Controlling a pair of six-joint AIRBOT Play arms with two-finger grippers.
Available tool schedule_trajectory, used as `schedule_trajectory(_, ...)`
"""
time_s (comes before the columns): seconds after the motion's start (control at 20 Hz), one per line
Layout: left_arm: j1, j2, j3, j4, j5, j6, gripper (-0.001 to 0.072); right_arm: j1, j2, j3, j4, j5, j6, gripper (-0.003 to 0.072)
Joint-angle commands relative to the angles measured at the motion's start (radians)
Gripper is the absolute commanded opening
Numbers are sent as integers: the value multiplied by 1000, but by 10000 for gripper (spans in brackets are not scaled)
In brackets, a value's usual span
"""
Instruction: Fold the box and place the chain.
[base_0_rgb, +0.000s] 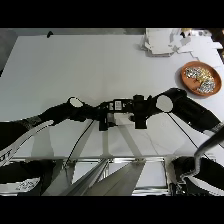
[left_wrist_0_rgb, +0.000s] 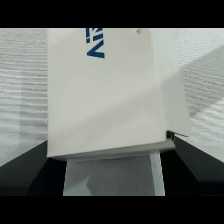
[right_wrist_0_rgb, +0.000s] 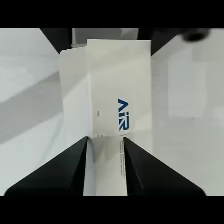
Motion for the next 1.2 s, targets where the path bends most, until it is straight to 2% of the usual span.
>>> schedule_trajectory(0.0,0,1,0,0,-1,0,254,1,28,-3,21,11,0,298)
schedule_trajectory(0.55,0,1,0,0,-2,0,254,1,31,-34,41,11,0,299)
schedule_trajectory(0.8,0,1,0,0,-2,0,254,5,31,-48,35,-61,0,293)
schedule_trajectory(0.95,0,1,0,0,-2,0,254,27,37,-49,-8,-87,1,174)
schedule_trajectory(1.15,0,1,0,0,-2,0,254,30,80,-49,-37,-99,2,147)
